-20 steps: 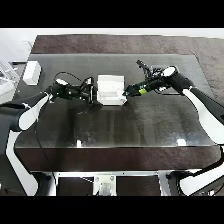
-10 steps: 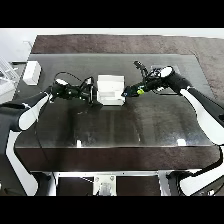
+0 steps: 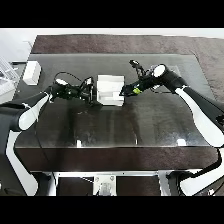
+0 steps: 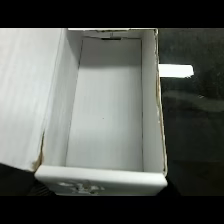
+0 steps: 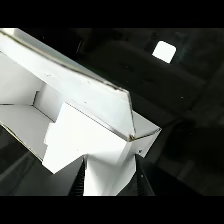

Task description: Fold the box and place the chain.

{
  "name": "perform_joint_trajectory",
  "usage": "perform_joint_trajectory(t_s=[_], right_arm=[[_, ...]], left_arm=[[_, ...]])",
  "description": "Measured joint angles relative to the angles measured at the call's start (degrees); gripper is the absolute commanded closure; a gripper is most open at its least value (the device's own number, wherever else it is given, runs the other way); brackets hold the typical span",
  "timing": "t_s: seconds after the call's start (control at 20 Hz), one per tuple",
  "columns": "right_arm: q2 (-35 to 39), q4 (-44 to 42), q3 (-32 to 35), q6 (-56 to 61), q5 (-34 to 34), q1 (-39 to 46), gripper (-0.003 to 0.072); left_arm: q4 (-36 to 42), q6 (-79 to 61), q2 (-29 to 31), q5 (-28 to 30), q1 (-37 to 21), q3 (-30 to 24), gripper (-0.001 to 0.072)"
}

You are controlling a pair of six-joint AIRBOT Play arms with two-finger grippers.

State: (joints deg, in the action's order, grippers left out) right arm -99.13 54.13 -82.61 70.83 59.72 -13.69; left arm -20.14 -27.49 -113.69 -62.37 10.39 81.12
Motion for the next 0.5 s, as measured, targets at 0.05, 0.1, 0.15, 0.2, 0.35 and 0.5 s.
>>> perform_joint_trajectory(t_s=[0.05,0.1,0.15,0.2,0.35,0.5], right_arm=[[0.0,1.09,-0.07,1.57,-0.15,-0.55,0.03],[-0.04,2.08,-0.11,2.84,-0.48,-1.09,0.03],[-0.11,3.02,-0.13,4.24,-0.7,-1.66,0.03],[-0.11,3.85,-0.26,5.64,-1.07,-2.16,0.03],[-0.11,7.04,-0.96,10.14,-1.51,-3.52,0.0299],[-0.11,10.49,-2.08,14.47,-1.57,-4.74,0.0299]], left_arm=[[0.0,0.0,0.0,0.0,0.0,0.0,0.0152],[0.0,0.0,0.0,-0.04,0.0,0.0,0.0152],[-0.07,-0.04,0.0,-0.13,-0.02,0.0,0.0152],[-0.07,-0.02,0.0,-0.17,-0.02,0.0,0.0152],[-0.04,-0.02,0.0,-0.17,-0.02,0.0,0.0152],[0.07,0.0,0.0,-0.11,-0.02,0.0,0.0152]])
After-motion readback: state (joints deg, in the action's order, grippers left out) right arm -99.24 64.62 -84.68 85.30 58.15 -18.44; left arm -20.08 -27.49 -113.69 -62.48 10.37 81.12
